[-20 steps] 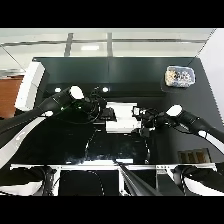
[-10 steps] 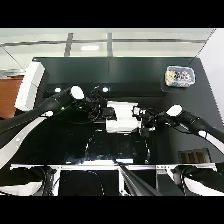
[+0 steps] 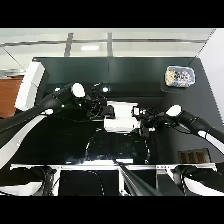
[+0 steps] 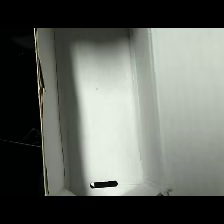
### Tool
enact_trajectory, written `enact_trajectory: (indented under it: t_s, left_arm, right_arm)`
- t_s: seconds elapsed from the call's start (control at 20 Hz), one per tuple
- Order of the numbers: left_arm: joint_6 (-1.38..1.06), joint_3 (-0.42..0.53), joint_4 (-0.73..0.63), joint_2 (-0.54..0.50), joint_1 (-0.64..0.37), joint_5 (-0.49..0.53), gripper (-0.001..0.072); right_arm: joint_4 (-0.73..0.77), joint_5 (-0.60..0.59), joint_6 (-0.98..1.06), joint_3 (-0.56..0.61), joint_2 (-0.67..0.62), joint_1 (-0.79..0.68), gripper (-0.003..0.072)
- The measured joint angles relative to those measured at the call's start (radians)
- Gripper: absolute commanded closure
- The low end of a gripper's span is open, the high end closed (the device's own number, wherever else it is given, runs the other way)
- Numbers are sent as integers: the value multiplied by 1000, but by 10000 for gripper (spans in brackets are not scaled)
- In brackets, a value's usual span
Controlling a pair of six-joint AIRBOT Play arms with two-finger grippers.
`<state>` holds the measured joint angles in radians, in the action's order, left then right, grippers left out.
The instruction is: Fold the box and place the chain.
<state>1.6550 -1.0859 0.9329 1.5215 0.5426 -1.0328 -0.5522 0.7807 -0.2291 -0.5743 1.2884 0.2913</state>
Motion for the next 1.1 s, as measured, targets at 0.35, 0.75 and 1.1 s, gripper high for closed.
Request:
enact_trajectory:
  t_s: [0.35,0.75,1.1]
  left_arm:
    - [101,-36,138,0,49,-21,27]
    - [149,-46,226,1,53,-53,27]
    - [155,-47,227,5,55,-47,54]
  right_arm:
    - [-1,0,-1,0,0,0,262]
    - [0,0,1,0,0,0,262]
    - [0,-1,0,0,0,0,262]
